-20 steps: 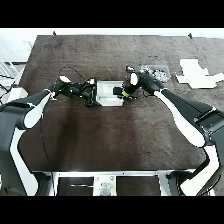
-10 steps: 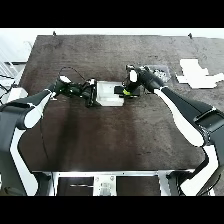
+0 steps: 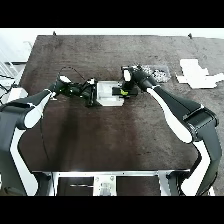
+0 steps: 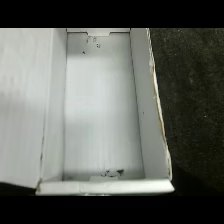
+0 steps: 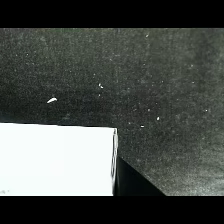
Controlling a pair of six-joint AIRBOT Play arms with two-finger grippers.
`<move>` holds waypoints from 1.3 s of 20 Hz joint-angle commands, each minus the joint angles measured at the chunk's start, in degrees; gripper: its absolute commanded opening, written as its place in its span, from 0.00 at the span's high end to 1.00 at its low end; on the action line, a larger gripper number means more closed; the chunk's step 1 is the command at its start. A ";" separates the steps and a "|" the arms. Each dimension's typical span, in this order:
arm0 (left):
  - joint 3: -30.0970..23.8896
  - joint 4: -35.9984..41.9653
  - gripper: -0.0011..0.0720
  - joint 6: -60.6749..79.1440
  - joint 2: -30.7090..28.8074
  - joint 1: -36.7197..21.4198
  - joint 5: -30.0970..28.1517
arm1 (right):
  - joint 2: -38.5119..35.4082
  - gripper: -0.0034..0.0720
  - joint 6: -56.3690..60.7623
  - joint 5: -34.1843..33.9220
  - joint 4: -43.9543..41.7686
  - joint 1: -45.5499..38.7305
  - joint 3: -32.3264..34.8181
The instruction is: Fold the box and place the chain.
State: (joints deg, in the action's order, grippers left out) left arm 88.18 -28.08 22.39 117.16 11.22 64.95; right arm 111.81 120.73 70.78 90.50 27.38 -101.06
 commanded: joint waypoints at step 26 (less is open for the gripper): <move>0.02 -0.15 0.49 0.13 -0.04 -0.04 0.15 | -12.74 0.26 -10.69 8.17 12.87 -5.92 -3.21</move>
State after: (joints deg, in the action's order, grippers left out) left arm 88.18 -28.21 22.55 117.16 11.22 65.12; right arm 100.73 112.42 79.37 97.97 24.58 -104.22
